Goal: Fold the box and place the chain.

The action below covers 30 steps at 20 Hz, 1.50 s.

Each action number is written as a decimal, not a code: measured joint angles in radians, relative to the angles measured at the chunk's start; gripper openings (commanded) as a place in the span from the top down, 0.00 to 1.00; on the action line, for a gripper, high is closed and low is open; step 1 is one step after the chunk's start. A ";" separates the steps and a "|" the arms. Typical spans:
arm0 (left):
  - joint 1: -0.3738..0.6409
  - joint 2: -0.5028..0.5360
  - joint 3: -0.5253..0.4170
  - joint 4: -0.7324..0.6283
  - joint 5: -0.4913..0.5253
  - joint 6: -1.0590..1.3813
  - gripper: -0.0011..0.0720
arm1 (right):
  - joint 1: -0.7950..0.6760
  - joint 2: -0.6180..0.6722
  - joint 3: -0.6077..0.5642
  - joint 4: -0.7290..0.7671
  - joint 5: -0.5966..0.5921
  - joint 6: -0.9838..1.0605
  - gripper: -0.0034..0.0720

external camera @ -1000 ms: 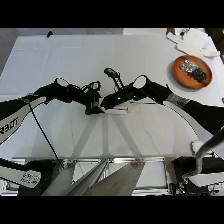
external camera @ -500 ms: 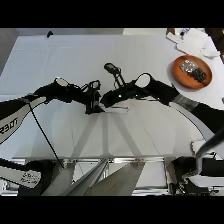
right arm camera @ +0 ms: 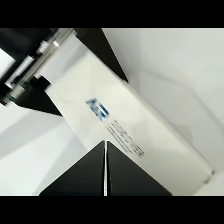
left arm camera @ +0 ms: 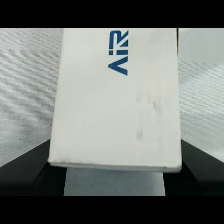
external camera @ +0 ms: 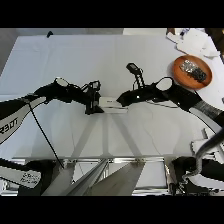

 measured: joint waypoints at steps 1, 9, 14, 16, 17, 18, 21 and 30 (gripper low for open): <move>0.000 0.000 0.000 0.000 0.000 0.000 0.45 | -0.003 0.000 -0.020 0.000 -0.008 0.000 0.95; -0.001 0.000 0.000 0.001 -0.001 0.002 0.45 | -0.010 0.002 -0.091 0.008 -0.037 -0.001 0.95; -0.001 0.000 0.000 0.001 -0.001 0.000 0.45 | -0.003 0.009 -0.096 0.000 -0.048 -0.001 0.94; -0.001 0.000 0.000 0.001 -0.001 -0.001 0.45 | 0.011 0.024 -0.089 -0.008 -0.066 -0.002 0.94; -0.001 0.000 0.000 0.000 -0.002 -0.003 0.45 | 0.020 0.031 -0.078 -0.019 -0.073 -0.001 0.94; 0.000 0.000 0.000 0.000 -0.002 -0.003 0.45 | 0.030 0.035 -0.062 -0.023 -0.077 -0.001 0.94; 0.000 0.000 0.000 0.000 0.000 -0.003 0.45 | 0.071 0.040 0.003 -0.011 -0.116 0.000 0.94; 0.000 0.000 0.000 0.000 0.000 0.000 0.45 | 0.194 -0.080 0.071 -0.018 -0.187 0.117 0.94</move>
